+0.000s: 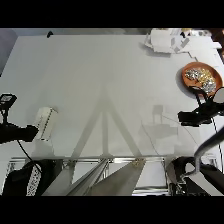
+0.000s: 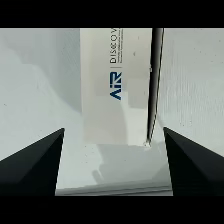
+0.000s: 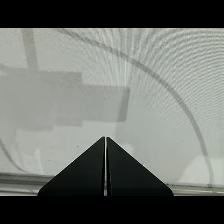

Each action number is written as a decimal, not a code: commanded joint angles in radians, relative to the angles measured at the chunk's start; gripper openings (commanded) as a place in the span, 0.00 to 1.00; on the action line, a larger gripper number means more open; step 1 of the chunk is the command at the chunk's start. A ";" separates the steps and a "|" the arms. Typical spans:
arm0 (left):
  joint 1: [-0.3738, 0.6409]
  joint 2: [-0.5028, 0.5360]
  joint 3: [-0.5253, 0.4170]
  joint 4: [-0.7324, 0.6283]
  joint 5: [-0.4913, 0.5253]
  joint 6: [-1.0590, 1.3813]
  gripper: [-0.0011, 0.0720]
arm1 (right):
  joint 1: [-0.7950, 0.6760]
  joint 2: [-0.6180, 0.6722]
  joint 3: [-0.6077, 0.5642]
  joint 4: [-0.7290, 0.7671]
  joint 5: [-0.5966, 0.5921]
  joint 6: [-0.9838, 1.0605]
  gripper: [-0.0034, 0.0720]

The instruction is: Fold the box and place the chain.

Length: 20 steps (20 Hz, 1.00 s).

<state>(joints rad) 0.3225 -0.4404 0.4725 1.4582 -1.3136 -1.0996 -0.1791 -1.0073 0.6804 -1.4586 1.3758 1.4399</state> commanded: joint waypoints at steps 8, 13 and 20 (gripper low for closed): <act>-0.013 0.034 0.000 -0.010 0.027 -0.005 0.97 | -0.001 0.000 0.001 0.000 0.000 0.000 0.06; -0.013 0.034 0.000 -0.010 0.026 -0.006 0.97 | -0.001 0.000 0.001 0.000 0.000 0.000 0.06; -0.013 0.034 0.000 -0.037 0.028 -0.005 0.97 | -0.001 0.000 0.001 0.000 0.000 0.000 0.06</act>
<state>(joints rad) 0.3103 -0.4072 0.4725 1.4387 -1.2861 -1.1053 -0.1791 -1.0073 0.6804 -1.4586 1.3758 1.4399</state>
